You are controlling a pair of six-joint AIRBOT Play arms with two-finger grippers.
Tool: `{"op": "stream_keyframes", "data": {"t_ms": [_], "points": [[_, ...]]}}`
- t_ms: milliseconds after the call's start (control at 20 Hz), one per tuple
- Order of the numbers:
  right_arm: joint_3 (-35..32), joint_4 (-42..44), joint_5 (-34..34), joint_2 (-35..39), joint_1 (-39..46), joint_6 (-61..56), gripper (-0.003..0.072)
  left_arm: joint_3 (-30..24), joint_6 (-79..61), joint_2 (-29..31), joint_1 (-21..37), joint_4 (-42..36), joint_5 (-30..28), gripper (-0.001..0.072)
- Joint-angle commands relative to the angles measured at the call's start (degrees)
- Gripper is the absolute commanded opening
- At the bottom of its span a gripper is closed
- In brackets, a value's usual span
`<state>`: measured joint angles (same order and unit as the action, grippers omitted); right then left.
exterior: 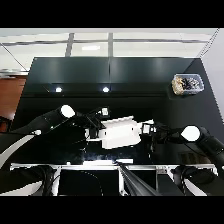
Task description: Fold the box and place the chain.
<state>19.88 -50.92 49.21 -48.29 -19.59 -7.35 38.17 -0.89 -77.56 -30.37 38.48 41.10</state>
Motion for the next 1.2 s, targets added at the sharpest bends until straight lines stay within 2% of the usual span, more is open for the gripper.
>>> {"op": "stream_keyframes", "data": {"t_ms": [0, 150, 350, 500, 800, 1150], "points": [[-0.13, 0.13, -1.01, -0.98, -2.38, 0.76, 0.062, 0.02, 0.02, 0.0, 0.04, 0.09, 0.28, 0.0025], [-0.15, 0.85, -1.05, -0.98, -2.69, 1.33, 0.062, 0.83, -0.26, 0.0, 0.04, 0.55, 3.3, 0.0025], [-0.15, 12.76, -2.29, -2.99, -4.46, 9.03, 0.062, 1.49, -0.28, 0.0, 0.04, 1.05, 4.13, 0.0025], [-0.13, 13.09, -6.95, -3.54, -7.52, 9.35, 0.0619, 1.49, -0.24, 0.0, 0.0, 1.99, 4.42, 0.0025], [0.22, 16.02, -7.32, -3.54, -8.96, 9.33, 0.062, 1.49, -0.26, 0.0, 0.0, 2.01, 4.28, 0.0025], [5.18, 14.99, -9.44, -3.98, -8.96, 9.4, 0.062, 1.49, -0.28, 0.0, 0.0, 2.05, 4.24, 0.0023]]}}
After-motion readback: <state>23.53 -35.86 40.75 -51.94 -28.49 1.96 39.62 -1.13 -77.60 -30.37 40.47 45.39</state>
